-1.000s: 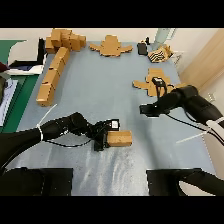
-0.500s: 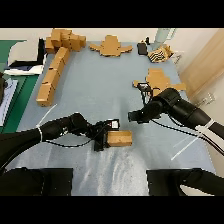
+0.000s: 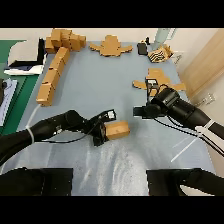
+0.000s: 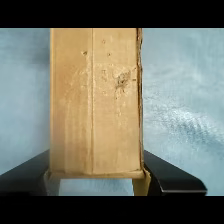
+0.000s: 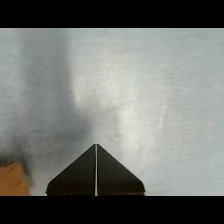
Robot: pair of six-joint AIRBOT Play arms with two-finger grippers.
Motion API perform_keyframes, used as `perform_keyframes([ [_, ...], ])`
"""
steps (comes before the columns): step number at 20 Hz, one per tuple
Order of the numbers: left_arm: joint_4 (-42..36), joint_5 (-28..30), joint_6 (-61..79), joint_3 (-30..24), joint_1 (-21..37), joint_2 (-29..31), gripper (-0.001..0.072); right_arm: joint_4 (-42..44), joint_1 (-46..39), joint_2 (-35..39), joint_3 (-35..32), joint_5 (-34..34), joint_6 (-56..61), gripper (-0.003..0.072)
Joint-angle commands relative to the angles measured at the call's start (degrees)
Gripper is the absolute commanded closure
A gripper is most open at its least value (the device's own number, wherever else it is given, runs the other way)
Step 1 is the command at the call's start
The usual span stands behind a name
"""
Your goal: Fold the box.
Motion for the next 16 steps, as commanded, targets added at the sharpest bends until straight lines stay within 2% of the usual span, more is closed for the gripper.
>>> perform_keyframes([
  [1, 11.63, -1.57, -16.35, 0.11, 5.92, 5.9, 0.0211, -4.44, -1.97, -0.02, 0.04, -0.09, 3.48, 0.0682],
  [4, 21.77, -7.15, -30.01, 0.09, 13.73, 10.82, 0.0211, -5.46, -2.95, -0.04, 0.0, 0.0, 3.43, 0.0681],
  [8, 32.72, -17.88, -43.23, 0.09, 24.39, 16.35, 0.0211, -7.28, -2.95, -0.09, 0.0, 1.9, 3.43, 0.0682],
  [12, 34.99, -28.79, -51.21, 0.09, 33.03, 18.64, 0.021, -8.22, -2.95, -0.09, 0.0, 4.61, 3.41, 0.0682],
  [16, 35.74, -31.76, -56.87, 0.09, 38.14, 18.69, 0.021, -9.62, -2.95, -0.83, -0.02, 6.16, 3.34, 0.0682],
])
